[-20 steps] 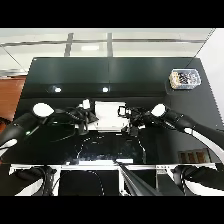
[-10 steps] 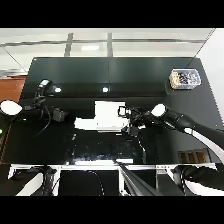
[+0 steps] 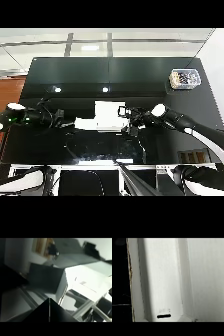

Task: Fold the box and place the chain.

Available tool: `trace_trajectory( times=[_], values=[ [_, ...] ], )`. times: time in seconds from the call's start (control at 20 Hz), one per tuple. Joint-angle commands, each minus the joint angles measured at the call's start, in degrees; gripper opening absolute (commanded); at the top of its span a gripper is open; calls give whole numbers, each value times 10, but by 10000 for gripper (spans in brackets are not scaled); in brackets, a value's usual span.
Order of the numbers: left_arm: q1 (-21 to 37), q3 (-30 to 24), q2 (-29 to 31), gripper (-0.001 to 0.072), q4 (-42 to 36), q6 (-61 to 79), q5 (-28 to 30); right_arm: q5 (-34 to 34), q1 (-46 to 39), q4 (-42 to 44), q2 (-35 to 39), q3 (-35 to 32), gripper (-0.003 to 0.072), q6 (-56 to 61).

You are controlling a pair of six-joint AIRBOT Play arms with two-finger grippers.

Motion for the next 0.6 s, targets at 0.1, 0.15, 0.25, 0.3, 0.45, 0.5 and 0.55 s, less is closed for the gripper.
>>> trace_trajectory(
  times=[0.1, 0.15, 0.25, 0.3, 0.45, 0.5, 0.55],
  values=[
    [-92, 1, -25, 25, -35, -3, 35, 0, 0, 0, 0, 0, 306, 0],
    [-106, 1, -25, 25, -40, 4, 38, 0, 0, 0, 0, 0, 306, 0],
    [-127, 1, -28, 25, -44, 8, 39, 0, 0, 0, 0, 0, 306, 0],
    [-134, 1, -29, 25, -49, 18, 37, 0, 0, 0, 0, 0, 306, 0],
    [-141, 2, -30, 26, -87, 70, 24, 0, 0, 0, 0, 0, 306, 0],
    [-141, 5, -29, 25, -101, 97, 14, 0, 0, 0, 0, 0, 306, 0],
    [-142, 10, -29, 28, -107, 106, 5, 0, 0, 0, 0, 0, 306, 0]
  ],
)
